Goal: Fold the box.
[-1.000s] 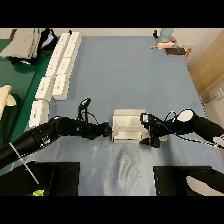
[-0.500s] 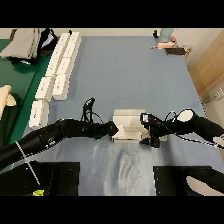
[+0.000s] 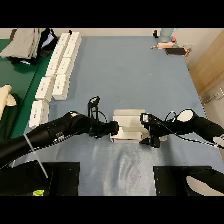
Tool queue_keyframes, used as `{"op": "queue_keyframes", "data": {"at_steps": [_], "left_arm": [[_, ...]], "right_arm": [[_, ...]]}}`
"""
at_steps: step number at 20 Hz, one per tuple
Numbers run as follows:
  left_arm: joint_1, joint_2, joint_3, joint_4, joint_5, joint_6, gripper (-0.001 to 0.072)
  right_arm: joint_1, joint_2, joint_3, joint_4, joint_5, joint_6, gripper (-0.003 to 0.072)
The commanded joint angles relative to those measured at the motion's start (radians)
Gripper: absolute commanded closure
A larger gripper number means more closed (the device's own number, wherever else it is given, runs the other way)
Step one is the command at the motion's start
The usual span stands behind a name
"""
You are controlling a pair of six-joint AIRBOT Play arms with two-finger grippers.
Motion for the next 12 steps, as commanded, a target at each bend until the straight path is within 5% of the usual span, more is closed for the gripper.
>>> {"op": "queue_keyframes", "data": {"at_steps": [1,12], "left_arm": [[-0.084,-0.100,0.159,0.376,-0.246,-0.314,0.0184],[-0.181,-0.306,0.302,0.377,-0.316,-0.358,0.0184]], "right_arm": [[0.000,0.000,0.001,0.000,0.000,0.000,0.0142],[0.000,0.000,0.001,0.000,0.000,0.000,0.0142]]}}
